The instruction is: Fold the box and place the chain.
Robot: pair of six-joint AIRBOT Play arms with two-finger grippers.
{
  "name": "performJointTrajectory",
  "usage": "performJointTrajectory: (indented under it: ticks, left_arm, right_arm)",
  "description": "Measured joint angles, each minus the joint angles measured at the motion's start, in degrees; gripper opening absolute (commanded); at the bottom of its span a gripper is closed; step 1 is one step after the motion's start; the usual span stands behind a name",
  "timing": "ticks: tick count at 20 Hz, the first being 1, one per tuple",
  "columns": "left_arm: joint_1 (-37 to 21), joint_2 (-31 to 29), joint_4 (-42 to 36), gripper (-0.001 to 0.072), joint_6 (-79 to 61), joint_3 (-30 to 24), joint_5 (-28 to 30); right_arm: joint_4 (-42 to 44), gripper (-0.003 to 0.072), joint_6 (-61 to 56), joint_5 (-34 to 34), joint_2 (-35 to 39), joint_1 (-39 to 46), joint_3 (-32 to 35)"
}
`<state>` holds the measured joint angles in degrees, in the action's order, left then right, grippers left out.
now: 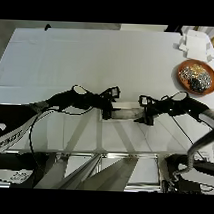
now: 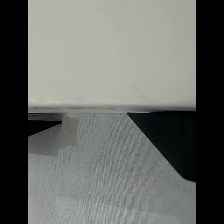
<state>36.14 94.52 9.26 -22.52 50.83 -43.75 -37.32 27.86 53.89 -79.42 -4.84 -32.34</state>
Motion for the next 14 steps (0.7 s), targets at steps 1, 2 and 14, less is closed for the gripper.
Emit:
performJointTrajectory:
  ticks: [1,2,14]
  left_arm:
    - [0.0,0.0,0.0,0.001,0.0,0.0,0.0]
    - [0.0,0.0,0.0,0.001,0.0,0.0,0.0]
    - [0.0,0.0,-0.1,0.001,0.0,0.0,0.1]
  right_arm:
    - [-0.1,0.0637,-0.2,0.2,0.0,0.3,0.0]
    - [-0.2,0.0636,-0.3,0.3,0.0,0.7,0.0]
    - [-0.7,0.0452,-0.2,0.2,0.2,1.7,0.0]
